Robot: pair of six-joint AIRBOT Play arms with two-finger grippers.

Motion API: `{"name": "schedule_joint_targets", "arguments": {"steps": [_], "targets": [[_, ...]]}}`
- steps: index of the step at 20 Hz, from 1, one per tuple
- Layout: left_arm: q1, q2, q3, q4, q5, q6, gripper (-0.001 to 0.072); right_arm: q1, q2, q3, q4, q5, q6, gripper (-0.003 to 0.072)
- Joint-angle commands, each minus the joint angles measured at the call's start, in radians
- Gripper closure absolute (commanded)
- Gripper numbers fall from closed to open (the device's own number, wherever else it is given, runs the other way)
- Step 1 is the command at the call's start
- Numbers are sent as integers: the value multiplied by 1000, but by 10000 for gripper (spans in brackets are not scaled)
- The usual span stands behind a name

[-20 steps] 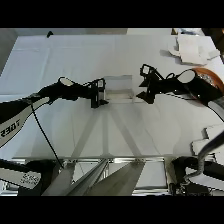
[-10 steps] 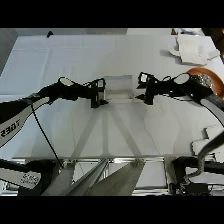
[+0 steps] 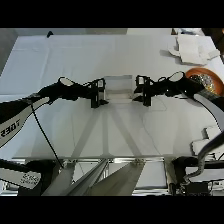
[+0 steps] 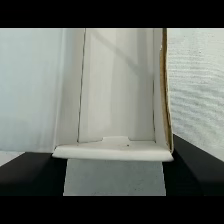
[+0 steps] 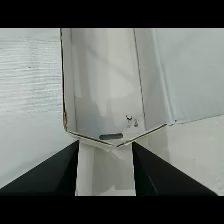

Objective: Fold the box and place the chain.

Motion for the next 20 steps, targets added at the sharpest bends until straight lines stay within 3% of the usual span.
{"name": "schedule_joint_targets", "arguments": {"steps": [1,2,12,16,17,18,20], "targets": [[0,-1,0,0,0,0,451,0,-4,3,21,10,-3,496],[0,-1,0,0,0,0,451,0,-4,3,20,10,-3,541],[0,-1,0,0,0,0,451,0,-4,3,89,5,-4,539],[0,-1,0,0,0,0,451,0,-4,3,89,5,-4,465],[0,-1,0,0,0,0,451,0,-4,3,89,5,-4,379],[0,-1,0,0,0,0,451,0,-4,3,89,5,-4,343],[0,-1,0,0,0,0,451,0,-4,3,89,5,-4,342]]}}
